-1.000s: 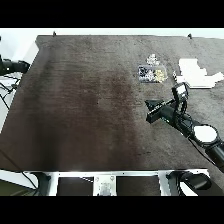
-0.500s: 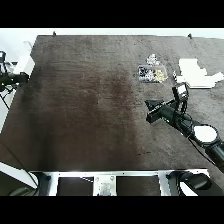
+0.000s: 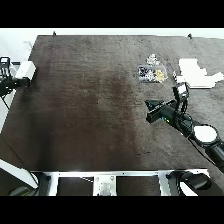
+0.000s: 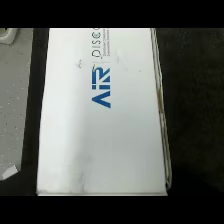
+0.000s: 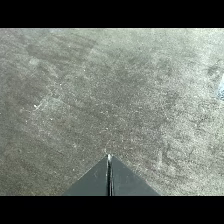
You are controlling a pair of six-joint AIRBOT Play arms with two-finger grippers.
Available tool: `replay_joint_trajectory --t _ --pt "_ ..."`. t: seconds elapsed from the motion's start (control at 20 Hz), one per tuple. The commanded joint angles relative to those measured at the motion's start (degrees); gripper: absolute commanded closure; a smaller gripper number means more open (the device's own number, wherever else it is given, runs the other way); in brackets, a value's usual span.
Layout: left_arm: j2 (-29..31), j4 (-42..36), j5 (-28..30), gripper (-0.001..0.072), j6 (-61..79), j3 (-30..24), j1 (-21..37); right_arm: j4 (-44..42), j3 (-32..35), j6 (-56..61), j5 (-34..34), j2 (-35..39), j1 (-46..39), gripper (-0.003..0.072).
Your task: Fold the box and place the chain.
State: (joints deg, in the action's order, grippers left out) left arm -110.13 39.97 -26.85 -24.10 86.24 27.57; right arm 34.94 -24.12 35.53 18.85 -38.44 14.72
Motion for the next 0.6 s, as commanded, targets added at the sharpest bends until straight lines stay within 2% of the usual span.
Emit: replay_joint_trajectory --t 0.0,0.05,0.1,0.15,0.25,0.55 --pt "-0.4 -0.2 0.3 0.0687 0.1 0.0 0.0 0.0 0.0 0.1 0.0 0.0 0.0 0.0682" --pt "-0.4 -0.2 0.4 0.0685 0.2 0.0 0.0 0.0 0.0 0.1 0.0 0.0 0.0 0.0681" --pt "-0.4 -0.1 0.4 0.0425 0.2 0.1 0.0 0.0 0.0 0.1 0.0 0.0 0.0 0.0681" --pt "-0.4 -0.4 0.7 0.0028 0.1 0.1 0.0 0.0 0.0 0.1 0.0 0.0 0.0 0.0681" --pt "-0.4 -0.5 0.9 -0.0007 0.1 0.3 0.0 0.0 0.0 0.1 0.0 0.0 0.0 0.0681" --pt "1.5 0.7 -0.7 -0.0008 0.1 0.4 0.0 0.0 0.0 0.1 0.0 0.0 0.0 0.068"
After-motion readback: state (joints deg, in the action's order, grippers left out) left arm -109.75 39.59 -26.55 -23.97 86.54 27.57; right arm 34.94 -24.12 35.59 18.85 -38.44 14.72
